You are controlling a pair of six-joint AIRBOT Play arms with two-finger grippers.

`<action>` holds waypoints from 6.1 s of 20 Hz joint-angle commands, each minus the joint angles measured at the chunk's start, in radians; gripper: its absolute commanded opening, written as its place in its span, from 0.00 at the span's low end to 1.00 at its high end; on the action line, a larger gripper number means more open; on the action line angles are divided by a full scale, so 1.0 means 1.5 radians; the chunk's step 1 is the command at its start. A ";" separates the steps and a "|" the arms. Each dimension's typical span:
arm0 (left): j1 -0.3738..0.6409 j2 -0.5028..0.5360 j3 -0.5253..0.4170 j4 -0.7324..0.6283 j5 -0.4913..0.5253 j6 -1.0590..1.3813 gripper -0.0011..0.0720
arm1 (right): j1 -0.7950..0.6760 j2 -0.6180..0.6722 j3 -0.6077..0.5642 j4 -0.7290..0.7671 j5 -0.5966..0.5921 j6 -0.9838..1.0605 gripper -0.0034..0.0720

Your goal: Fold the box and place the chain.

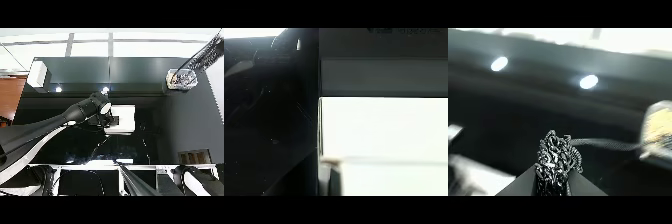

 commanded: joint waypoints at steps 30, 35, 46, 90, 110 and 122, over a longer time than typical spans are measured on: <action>0.001 0.001 0.000 0.001 0.001 0.000 0.05 | 0.360 -0.129 -0.493 0.173 -0.270 -0.070 0.07; 0.001 0.001 0.000 0.000 0.001 0.000 0.05 | 0.296 -0.120 -0.493 0.138 -0.198 -0.066 0.60; 0.001 0.001 0.000 0.000 0.001 0.000 0.05 | 0.160 -0.050 -0.641 -0.073 -0.564 -0.109 1.00; 0.001 0.001 0.000 0.001 -0.001 0.000 0.05 | 0.319 -0.429 -0.292 -0.470 -0.358 0.565 0.06; 0.001 0.001 0.000 0.001 0.001 0.000 0.05 | 0.320 0.016 -0.140 -0.112 -0.123 0.146 0.06; 0.001 0.001 0.000 0.001 0.001 0.000 0.05 | 0.324 0.013 -0.038 0.043 -0.184 0.129 0.07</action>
